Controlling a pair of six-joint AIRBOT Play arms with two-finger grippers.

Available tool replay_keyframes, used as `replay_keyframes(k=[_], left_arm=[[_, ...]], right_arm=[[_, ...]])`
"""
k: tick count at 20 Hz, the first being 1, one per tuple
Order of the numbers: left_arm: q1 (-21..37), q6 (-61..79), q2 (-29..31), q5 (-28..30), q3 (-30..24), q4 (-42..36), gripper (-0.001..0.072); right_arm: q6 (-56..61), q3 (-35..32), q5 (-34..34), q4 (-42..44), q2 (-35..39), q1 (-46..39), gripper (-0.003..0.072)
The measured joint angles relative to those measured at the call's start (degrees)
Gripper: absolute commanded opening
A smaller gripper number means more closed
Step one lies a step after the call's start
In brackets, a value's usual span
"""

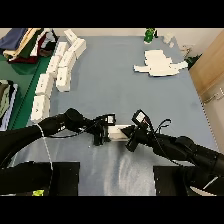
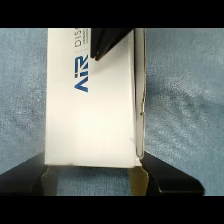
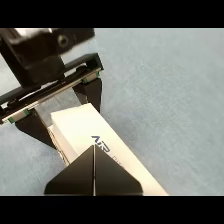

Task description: Fold the box.

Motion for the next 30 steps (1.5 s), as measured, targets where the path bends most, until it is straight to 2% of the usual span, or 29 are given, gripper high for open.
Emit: replay_keyframes(k=[11, 30], left_arm=[[0.0, 0.0, 0.0, 0.02, 0.0, 0.02, 0.0472], [0.0, 0.02, 0.0, 0.0, -0.02, 0.04, 0.0471]], right_arm=[[5.97, -4.55, 5.81, 0.57, -2.93, 2.29, 0.0005], [7.45, -4.85, 5.66, 0.57, -4.87, 2.4, 0.0005]])
